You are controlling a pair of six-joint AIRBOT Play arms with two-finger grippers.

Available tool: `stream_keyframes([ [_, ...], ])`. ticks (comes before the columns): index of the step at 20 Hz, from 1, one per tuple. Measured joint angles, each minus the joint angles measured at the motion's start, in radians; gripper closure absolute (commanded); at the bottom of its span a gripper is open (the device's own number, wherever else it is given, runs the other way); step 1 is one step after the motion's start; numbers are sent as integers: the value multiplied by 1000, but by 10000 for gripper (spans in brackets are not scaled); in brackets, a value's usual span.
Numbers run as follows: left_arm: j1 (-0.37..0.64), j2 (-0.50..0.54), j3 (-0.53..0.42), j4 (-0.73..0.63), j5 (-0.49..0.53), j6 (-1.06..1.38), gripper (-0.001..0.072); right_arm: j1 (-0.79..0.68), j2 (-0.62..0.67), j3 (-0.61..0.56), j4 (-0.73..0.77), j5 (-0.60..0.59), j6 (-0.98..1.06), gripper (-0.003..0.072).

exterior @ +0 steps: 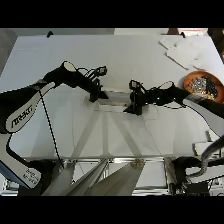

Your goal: Fold the box and place the chain.

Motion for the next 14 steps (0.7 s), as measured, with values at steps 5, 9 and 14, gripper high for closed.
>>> stream_keyframes([
  [5,0,0,0,0,0,0,701,0,0,0,0,-1,0,224],
  [9,0,0,0,-4,0,0,699,0,0,0,0,-1,0,224],
  [14,0,0,0,-5,3,-3,592,0,0,0,0,-2,-1,224],
])
